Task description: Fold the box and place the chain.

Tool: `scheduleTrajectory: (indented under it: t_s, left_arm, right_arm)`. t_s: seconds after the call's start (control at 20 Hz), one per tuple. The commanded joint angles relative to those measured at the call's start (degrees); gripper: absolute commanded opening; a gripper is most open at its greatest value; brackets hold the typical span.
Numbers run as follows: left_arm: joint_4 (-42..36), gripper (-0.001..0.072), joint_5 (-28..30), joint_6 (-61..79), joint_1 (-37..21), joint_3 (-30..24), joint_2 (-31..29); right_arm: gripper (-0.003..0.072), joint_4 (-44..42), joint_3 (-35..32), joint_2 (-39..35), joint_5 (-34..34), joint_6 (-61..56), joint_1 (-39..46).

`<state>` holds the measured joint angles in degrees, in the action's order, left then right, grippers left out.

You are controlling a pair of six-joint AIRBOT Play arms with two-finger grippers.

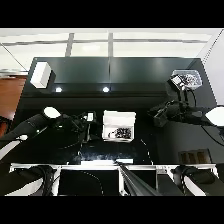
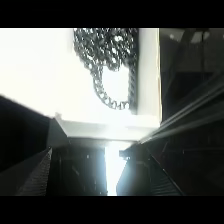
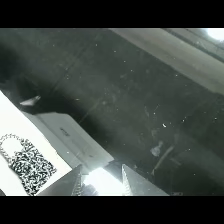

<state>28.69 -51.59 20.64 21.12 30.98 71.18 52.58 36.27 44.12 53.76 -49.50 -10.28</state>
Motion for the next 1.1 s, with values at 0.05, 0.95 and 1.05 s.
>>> scheduleTrajectory:
  t_s: [0.05, 0.95, 1.05]
  left_arm:
    - [-1.9, 0.071, -0.5, 0.5, 1.0, 0.4, 0.9]
    - [-1.7, 0.064, 1.9, -3.6, 3.9, 1.7, 2.2]
    - [-1.7, 0.0469, 2.0, -3.7, 3.9, 1.7, 2.2]
  right_arm:
    - [0.0312, 0.0, 0.0, 0.0, -0.5, 0.0, 0.0]
    - [0.0312, 0.0, 0.0, 0.0, -0.5, 0.0, 0.0]
    - [0.0315, 0.0, 0.0, 0.0, -0.9, 0.0, 0.0]
